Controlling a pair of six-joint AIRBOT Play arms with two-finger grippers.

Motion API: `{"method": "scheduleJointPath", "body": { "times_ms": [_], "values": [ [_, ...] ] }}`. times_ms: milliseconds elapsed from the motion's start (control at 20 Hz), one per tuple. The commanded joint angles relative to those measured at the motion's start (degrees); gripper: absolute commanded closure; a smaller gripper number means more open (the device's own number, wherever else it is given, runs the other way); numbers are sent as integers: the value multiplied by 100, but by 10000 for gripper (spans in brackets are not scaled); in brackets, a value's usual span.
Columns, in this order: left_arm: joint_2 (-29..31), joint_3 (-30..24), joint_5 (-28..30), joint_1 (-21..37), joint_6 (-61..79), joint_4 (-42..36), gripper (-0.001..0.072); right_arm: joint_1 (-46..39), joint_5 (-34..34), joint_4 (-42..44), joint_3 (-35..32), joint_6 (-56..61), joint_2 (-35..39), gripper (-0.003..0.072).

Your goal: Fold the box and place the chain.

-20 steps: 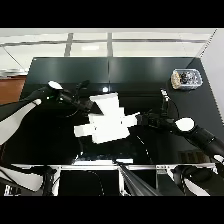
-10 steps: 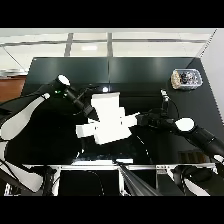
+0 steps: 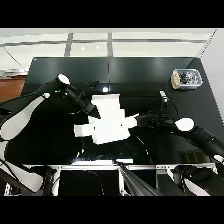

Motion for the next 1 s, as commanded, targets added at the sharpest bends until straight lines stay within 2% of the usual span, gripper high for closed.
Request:
{"method": "scheduleJointPath", "body": {
  "times_ms": [0,50,100,150,300,400,500,600,650,750,950],
  "values": [
    [-4,7,55,33,7,-138,686,2,50,-4,-2,-9,2,672],
    [-4,13,48,35,9,-149,686,0,46,-4,0,-9,4,630],
    [11,17,44,33,9,-129,688,-35,59,-26,9,-11,20,294],
    [66,17,68,31,15,-50,689,-118,219,-210,76,-11,55,19],
    [634,-212,525,-22,219,98,690,-610,1429,-1432,595,-11,240,6],
    [1333,-890,1032,-98,1193,-566,690,-951,2013,-2358,975,-13,323,7],
    [1853,-1633,1838,-168,2100,-1029,688,-1161,2129,-3259,1220,-13,323,7],
    [1888,-1858,2184,-317,3104,-675,687,-1220,2035,-3816,1263,-11,323,7],
    [1869,-1847,2258,-387,3644,-332,687,-1217,2006,-3759,1263,0,323,7],
    [1862,-1849,2706,-522,3921,-197,688,-1202,2028,-3091,1255,-278,321,7],
    [1851,-1836,3075,-737,4708,-188,685,-763,2310,-2868,1078,-2793,297,7]
  ]
}}
